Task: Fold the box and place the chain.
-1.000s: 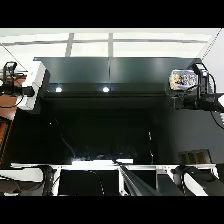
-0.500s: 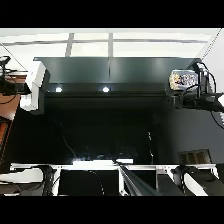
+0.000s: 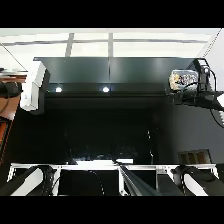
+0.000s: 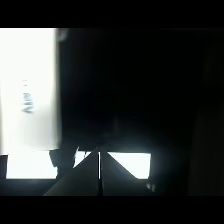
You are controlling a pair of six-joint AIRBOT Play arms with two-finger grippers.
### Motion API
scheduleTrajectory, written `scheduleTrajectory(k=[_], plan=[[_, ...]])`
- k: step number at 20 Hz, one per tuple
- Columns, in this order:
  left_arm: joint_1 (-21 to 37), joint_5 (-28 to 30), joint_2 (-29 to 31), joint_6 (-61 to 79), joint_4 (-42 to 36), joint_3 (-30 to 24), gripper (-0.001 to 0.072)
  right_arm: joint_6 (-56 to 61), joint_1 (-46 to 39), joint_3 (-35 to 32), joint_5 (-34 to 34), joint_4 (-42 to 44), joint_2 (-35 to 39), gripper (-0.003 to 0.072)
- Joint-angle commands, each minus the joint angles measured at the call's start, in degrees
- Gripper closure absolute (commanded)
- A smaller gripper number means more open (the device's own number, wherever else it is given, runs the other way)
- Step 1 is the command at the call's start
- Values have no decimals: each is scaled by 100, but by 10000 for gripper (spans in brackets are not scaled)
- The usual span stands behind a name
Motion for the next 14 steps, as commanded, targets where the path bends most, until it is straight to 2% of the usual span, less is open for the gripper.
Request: scheduleTrajectory(k=[1, 3, 6, 9, 14], plan=[[-752, 1919, 1449, 1290, -1353, -1853, 682, -350, 315, -42, -1001, 125, -81, 673], [-1578, 2841, 1829, 2076, -1606, -2625, 681, -535, 848, -142, -1961, 118, -308, 674], [-2540, 3322, 1759, 2109, -1604, -2841, 680, -660, 1075, -352, -2964, -219, -678, 674], [-2850, 3827, 1720, 2100, -1609, -2841, 680, -658, 776, -387, -3005, -247, -752, 673], [-2839, 3840, 1718, 2100, -1628, -2844, 680, -658, 702, -387, -2933, -249, -752, 673]])
